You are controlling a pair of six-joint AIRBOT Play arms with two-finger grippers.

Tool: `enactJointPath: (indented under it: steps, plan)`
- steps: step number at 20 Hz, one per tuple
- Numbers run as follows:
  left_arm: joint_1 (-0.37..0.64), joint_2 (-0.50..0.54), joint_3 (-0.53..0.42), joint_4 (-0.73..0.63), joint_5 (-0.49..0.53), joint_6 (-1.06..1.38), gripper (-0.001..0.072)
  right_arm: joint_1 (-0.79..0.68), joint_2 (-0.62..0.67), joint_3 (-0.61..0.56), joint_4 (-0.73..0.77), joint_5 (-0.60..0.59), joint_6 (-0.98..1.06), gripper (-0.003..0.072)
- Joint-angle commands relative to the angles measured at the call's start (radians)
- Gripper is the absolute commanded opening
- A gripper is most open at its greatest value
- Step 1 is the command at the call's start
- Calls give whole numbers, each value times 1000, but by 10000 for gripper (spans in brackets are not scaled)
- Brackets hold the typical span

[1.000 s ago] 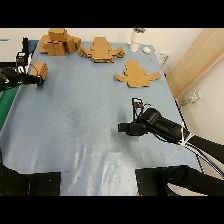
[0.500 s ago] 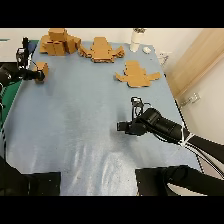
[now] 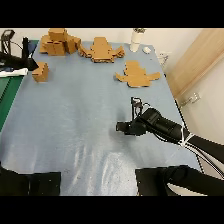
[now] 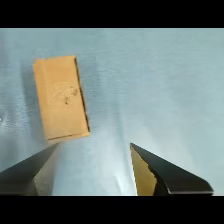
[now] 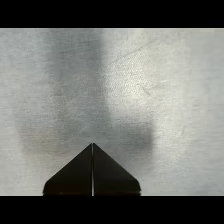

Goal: Fold the box.

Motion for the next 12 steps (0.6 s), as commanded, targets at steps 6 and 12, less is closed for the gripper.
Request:
enactJointPath:
  steps: [6,12]
  plan:
    - [-70,183,-55,-61,-396,-106,5,0,-2,14,167,-1,-142,5]
    - [-255,499,-656,-30,-208,-100,5,-18,-34,135,139,-2,-198,5]
